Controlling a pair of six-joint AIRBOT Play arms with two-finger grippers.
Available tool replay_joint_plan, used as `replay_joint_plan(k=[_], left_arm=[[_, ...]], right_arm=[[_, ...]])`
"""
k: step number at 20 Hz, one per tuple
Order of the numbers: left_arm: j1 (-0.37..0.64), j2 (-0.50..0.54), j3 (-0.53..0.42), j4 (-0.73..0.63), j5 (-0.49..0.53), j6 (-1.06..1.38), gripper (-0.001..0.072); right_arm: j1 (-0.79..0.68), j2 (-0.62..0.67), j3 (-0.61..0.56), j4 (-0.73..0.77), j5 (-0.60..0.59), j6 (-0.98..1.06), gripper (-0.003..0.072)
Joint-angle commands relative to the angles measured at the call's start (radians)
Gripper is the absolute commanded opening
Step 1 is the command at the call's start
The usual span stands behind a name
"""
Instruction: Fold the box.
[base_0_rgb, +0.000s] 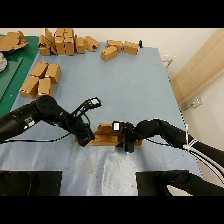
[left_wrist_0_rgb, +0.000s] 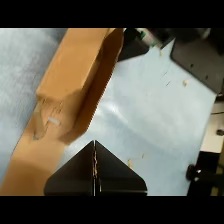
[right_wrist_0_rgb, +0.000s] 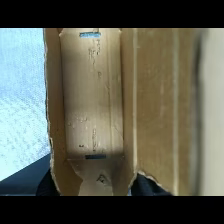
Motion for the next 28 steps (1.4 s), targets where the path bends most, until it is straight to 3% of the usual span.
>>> replay_joint_plan(k=[1, 7, 11, 13, 21, 28], left_arm=[[-0.019, -0.080, 0.075, -0.108, 0.033, -0.032, 0.0009], [0.035, -0.353, 0.283, -0.124, 0.051, -0.120, 0.0009], [0.028, -0.514, 0.374, 0.080, 0.027, -0.362, 0.0009], [0.028, -0.553, 0.383, 0.090, -0.005, -0.378, 0.0009], [0.045, -0.544, 0.385, 0.090, -0.026, -0.269, 0.0009], [0.275, -0.371, 0.348, 0.097, -0.132, 0.169, 0.0008]], right_arm=[[-0.001, -0.001, -0.001, -0.003, 0.003, 0.000, 0.0498], [-0.001, -0.001, -0.001, -0.003, -0.012, 0.000, 0.0498], [-0.001, -0.001, -0.001, -0.003, -0.012, 0.000, 0.0498], [-0.001, -0.001, -0.001, -0.003, -0.011, 0.000, 0.0498], [-0.001, -0.001, -0.001, -0.004, -0.011, 0.000, 0.0498], [-0.001, -0.001, -0.001, -0.003, -0.011, 0.000, 0.0498]])
